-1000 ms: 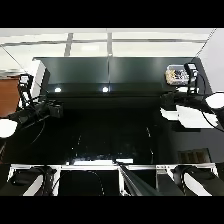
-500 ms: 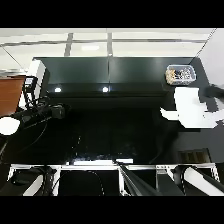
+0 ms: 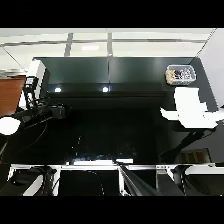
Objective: Fold the box and place the chain.
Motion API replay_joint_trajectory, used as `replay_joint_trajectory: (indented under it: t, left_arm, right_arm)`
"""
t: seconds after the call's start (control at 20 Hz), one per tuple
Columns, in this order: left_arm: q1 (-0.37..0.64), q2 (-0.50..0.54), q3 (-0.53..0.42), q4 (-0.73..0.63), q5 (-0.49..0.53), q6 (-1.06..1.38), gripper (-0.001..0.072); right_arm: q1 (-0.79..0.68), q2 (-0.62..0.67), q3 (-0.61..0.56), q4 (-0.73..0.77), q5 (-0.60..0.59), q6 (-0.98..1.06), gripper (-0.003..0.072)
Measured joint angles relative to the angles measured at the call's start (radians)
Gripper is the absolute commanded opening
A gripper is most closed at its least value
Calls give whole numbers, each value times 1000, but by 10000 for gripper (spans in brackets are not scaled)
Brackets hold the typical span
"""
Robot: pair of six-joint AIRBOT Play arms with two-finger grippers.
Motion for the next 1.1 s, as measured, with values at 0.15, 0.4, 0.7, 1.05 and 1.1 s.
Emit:
replay_joint_trajectory:
  t: [0.15,0.4,0.7,1.05,1.1]
  left_arm:
    - [0,0,0,0,0,0,708]
    - [0,0,0,0,-2,0,708]
    - [0,0,0,10,2,2,703]
    - [-2,-5,0,-31,-2,-3,703]
    - [-5,-10,0,-45,-2,-3,703]
  right_arm:
    - [16,-34,24,-13,54,-70,256]
    - [35,-39,35,-22,92,-106,12]
    - [83,131,-85,219,102,-192,12]
    - [283,452,-495,535,41,-355,13]
    - [336,488,-560,570,22,-373,12]
